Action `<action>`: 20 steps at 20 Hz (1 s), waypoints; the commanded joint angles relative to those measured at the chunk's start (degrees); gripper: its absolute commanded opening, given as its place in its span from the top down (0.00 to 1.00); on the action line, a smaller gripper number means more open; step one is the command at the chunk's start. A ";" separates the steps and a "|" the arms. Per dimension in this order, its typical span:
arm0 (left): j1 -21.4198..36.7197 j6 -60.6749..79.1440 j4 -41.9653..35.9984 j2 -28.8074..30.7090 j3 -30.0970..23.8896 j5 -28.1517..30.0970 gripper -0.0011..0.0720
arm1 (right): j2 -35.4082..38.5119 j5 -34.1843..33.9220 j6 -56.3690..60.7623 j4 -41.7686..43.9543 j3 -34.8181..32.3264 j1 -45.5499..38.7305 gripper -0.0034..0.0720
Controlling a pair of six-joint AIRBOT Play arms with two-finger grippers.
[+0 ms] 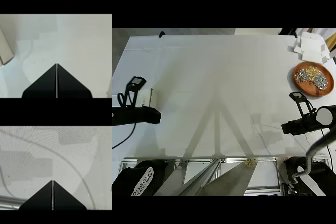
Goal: Fold the box and place the chain.
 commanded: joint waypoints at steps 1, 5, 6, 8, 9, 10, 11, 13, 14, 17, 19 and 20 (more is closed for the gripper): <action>-1.95 -0.07 -0.24 0.39 0.04 -6.08 0.97 | 0.07 0.02 0.00 0.02 0.07 -0.04 0.93; -1.95 -0.11 -0.24 0.42 0.07 -7.72 0.97 | 0.07 0.02 0.02 0.02 0.07 -0.04 0.93; -1.95 -0.11 -0.48 0.42 0.07 -7.65 0.97 | 0.07 0.02 0.02 0.02 0.07 -0.04 0.93; -1.95 -0.11 -1.62 0.42 0.07 -7.72 0.97 | 0.07 0.02 0.02 0.02 0.07 -0.04 0.93; -1.95 -0.11 -1.73 0.42 0.07 -7.72 0.97 | 0.07 0.02 0.02 0.02 0.07 -0.04 0.93; -1.95 -0.11 -1.73 0.42 0.07 -7.72 0.97 | 0.07 0.02 0.02 0.02 0.07 -0.04 0.93; -1.95 -0.11 -1.73 0.42 0.07 -7.72 0.97 | 0.07 0.02 0.02 0.02 0.07 -0.04 0.93; -1.95 -0.11 -1.73 0.42 0.07 -7.72 0.97 | 0.07 0.02 0.02 0.02 0.07 -0.04 0.93; -1.95 -0.11 -1.73 0.42 0.07 -7.72 0.97 | 0.07 0.02 0.02 0.02 0.07 -0.04 0.93; -1.95 -0.11 -1.73 0.42 0.07 -7.72 0.97 | 0.07 0.02 0.02 0.02 0.07 -0.04 0.93; -1.95 -0.11 -1.73 0.42 0.07 -7.72 0.97 | 0.07 0.02 0.02 0.02 0.07 -0.04 0.93; -1.95 -0.11 -1.73 0.42 0.07 -7.72 0.97 | 0.07 0.02 0.02 0.02 0.07 -0.04 0.93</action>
